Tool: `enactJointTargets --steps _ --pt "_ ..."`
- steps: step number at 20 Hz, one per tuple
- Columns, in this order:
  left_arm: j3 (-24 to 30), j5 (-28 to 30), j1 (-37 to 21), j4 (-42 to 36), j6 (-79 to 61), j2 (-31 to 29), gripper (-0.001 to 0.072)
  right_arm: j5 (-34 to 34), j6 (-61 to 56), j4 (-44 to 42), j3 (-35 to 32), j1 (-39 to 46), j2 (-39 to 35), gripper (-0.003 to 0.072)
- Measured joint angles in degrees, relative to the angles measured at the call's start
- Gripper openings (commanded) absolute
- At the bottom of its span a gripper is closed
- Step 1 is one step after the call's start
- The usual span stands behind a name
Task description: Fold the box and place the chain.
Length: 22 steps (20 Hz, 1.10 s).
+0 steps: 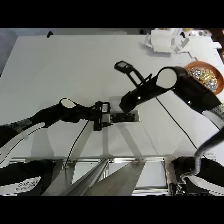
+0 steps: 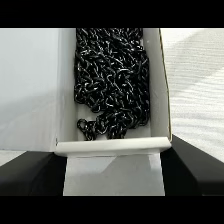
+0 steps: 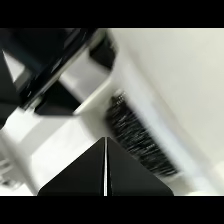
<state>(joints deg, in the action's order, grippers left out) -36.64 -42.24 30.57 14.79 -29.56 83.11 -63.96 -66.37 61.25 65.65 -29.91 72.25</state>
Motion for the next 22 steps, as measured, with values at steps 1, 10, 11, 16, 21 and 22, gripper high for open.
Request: enactJointTargets --steps 1,10,11,16,21,22 --pt "0.00 0.00 0.00 0.00 0.00 0.00 0.0113 1.22 1.29 0.24 0.76 1.42 0.04 0.0019" --pt "0.00 0.00 0.00 0.00 0.00 0.00 0.0113 2.71 21.64 -1.33 2.10 4.98 6.78 0.0019" --pt "0.00 0.00 0.00 0.00 0.00 0.00 0.0113 1.68 24.92 -2.21 1.97 4.48 7.08 0.0020" --pt "0.00 0.00 0.00 0.00 0.00 0.00 0.0113 -3.45 33.97 -4.26 1.31 2.05 7.67 0.0209" --pt "0.00 0.00 0.00 0.00 0.00 0.00 0.0113 -6.97 37.62 -4.94 0.35 -0.83 5.95 0.0212" --pt "0.00 0.00 0.00 0.00 0.00 0.00 0.0113 -7.13 38.42 -4.98 -0.59 -1.42 5.16 0.0214"
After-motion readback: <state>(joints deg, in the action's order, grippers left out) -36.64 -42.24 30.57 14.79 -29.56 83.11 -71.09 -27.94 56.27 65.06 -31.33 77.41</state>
